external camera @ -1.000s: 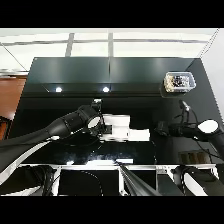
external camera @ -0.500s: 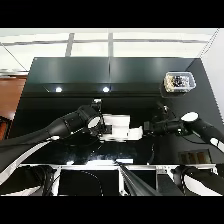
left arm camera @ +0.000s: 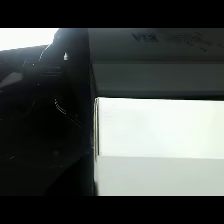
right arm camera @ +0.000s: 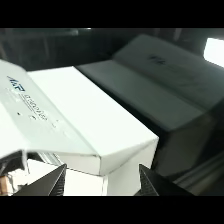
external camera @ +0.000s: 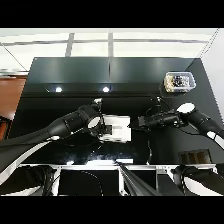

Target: Fold the box and place the chain.

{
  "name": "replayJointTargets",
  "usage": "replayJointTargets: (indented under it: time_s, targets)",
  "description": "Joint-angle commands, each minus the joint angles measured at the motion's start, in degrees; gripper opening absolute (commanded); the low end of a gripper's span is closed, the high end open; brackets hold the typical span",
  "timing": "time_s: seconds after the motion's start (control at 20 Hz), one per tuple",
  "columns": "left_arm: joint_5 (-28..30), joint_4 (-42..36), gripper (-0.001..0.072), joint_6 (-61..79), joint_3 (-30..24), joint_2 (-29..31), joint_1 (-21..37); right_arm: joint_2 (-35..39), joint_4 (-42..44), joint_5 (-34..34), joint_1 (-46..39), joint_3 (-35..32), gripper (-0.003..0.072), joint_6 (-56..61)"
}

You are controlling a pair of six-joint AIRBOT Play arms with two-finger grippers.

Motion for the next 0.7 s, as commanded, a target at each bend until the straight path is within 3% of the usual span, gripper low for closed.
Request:
replayJointTargets:
  time_s: [0.0, 0.1, 0.15, 0.2, 0.45, 0.65]
  targets:
    - [0.09, 0.00, 0.0027, -0.02, 0.07, 0.00, 0.00, -0.04, -5.49, -4.79, 4.61, 0.94, 0.0532, 5.51]
    - [0.09, 0.00, 0.0026, -0.02, 0.07, 0.00, 0.00, -0.04, -8.61, -5.35, 6.91, 1.88, 0.0533, 7.89]
    - [0.09, 0.00, 0.0026, -0.02, 0.07, 0.00, 0.00, -0.04, -8.57, -5.35, 7.93, 2.43, 0.0621, 7.87]
    - [0.11, 0.02, 0.0026, -0.02, 0.07, 0.00, 0.00, -0.04, -8.76, -5.57, 8.59, 3.17, 0.0634, 7.87]
    - [0.09, 0.02, 0.0026, -0.02, 0.07, 0.00, 0.00, -0.04, -9.86, -4.13, 6.40, 6.16, 0.0633, 7.87]
    - [0.11, 0.02, 0.0026, -0.02, 0.07, 0.00, 0.00, -0.04, -10.10, 2.21, 1.25, 8.04, 0.0633, 7.78]
